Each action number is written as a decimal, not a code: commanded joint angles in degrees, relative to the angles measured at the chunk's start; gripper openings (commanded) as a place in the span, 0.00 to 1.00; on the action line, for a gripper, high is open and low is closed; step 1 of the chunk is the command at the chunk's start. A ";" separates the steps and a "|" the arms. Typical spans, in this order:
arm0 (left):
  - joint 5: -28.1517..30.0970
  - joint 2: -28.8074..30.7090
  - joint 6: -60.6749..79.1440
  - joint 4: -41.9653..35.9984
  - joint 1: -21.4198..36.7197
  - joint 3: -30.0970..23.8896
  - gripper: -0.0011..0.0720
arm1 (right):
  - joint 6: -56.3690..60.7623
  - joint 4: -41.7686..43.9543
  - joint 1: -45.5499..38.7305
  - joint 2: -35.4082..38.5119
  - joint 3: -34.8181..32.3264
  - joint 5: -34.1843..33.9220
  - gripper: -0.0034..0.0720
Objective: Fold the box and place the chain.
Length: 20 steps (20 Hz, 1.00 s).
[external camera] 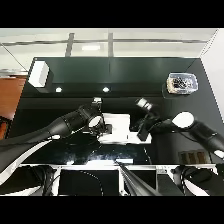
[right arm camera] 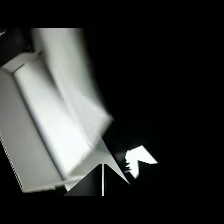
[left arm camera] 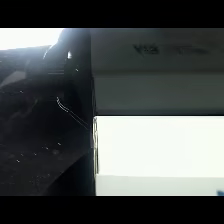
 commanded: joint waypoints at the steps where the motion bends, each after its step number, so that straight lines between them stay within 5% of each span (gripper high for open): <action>1: -0.13 0.02 -0.11 0.02 -0.02 0.07 0.05 | 22.40 -5.95 -15.30 3.45 0.74 17.27 0.06; 7: -0.13 0.02 -0.11 0.07 -0.02 0.07 0.05 | 44.00 -11.30 -34.05 0.72 -2.47 17.11 0.06; 13: -0.13 0.02 -0.11 0.04 -0.02 0.07 0.05 | 43.17 -8.90 -29.83 -10.64 -4.59 21.62 0.06; 20: -0.13 0.02 -0.11 0.07 0.00 0.07 0.05 | 33.57 5.81 -16.44 -14.40 -4.55 14.86 0.06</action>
